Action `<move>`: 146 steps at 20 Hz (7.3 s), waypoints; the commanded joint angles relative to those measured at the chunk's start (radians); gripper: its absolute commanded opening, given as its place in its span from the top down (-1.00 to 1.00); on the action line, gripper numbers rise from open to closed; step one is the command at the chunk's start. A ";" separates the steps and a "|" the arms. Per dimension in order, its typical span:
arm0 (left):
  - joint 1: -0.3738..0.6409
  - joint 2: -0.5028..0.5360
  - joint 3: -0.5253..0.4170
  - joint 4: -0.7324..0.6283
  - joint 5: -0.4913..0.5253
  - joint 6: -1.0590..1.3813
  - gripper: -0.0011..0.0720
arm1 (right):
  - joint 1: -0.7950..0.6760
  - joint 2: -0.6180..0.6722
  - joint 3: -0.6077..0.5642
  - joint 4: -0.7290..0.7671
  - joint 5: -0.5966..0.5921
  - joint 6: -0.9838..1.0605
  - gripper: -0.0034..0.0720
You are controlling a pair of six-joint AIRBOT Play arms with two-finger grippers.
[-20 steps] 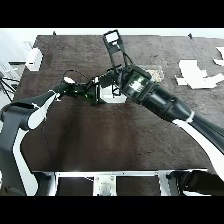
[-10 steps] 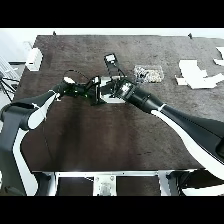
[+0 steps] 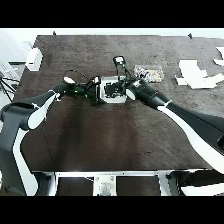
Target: Fold the box and place the chain.
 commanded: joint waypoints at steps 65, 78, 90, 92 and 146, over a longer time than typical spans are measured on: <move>0.000 0.000 0.000 0.000 -0.002 0.000 -0.42 | 0.053 0.198 0.177 -0.023 0.222 -0.086 0.90; 0.000 0.000 0.000 0.000 -0.002 0.000 -0.42 | 0.006 0.172 0.245 -0.023 0.146 -0.060 0.90; 0.000 0.000 0.000 0.000 -0.002 0.000 -0.42 | 0.005 0.114 -0.033 0.155 -0.048 -0.042 0.90; 0.000 0.000 0.000 0.000 -0.002 0.000 -0.42 | 0.005 0.048 -0.058 0.167 -0.107 -0.034 0.90; 0.000 0.000 0.000 0.000 0.000 0.000 -0.42 | -0.126 0.360 0.185 0.217 0.255 -0.475 0.90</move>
